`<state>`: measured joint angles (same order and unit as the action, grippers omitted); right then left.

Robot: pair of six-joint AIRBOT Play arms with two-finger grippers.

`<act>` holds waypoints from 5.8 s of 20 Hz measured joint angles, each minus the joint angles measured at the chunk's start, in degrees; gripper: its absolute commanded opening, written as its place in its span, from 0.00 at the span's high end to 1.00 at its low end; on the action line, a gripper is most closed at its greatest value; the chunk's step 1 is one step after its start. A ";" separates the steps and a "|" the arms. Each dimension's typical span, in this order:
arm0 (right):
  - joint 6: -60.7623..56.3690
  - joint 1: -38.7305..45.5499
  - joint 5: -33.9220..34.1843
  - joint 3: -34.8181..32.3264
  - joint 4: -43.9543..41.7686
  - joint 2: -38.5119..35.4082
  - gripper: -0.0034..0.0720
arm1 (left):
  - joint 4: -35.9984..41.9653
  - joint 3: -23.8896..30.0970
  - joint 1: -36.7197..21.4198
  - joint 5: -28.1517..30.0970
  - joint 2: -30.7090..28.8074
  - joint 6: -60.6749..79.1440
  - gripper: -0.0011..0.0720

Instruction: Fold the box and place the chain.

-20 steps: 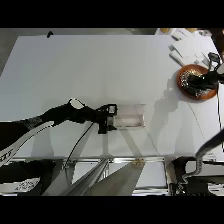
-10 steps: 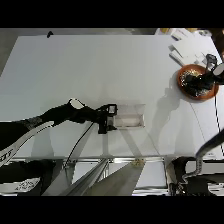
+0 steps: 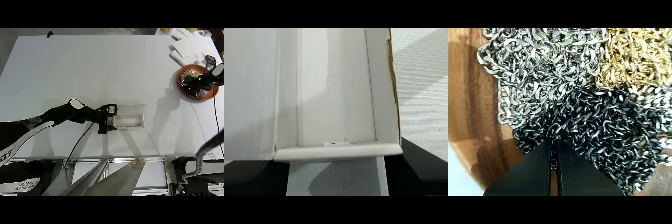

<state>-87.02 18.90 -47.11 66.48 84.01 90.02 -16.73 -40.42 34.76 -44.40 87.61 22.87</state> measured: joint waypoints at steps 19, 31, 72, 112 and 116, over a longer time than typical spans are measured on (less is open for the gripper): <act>9.53 -1.79 -24.33 0.00 -18.67 -36.52 0.93 | 0.00 0.00 0.00 0.00 0.00 -0.02 0.56; 10.08 -23.65 -30.03 0.00 -22.29 -45.64 0.93 | 0.00 0.00 0.00 0.00 0.00 0.00 0.56; 13.68 -38.88 -19.21 -4.46 -38.29 -46.73 0.93 | 0.00 0.00 0.00 0.02 0.00 -0.02 0.56; 10.38 -23.28 -11.76 -18.47 -20.31 -38.62 0.93 | 0.00 0.00 0.00 0.00 0.00 0.00 0.56; 6.34 -20.59 -11.80 -17.51 -12.52 -32.33 0.93 | 0.00 0.00 0.00 0.00 0.00 0.00 0.56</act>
<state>-80.68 -1.69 -58.92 48.97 71.48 57.69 -16.73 -40.42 34.76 -44.40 87.61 22.87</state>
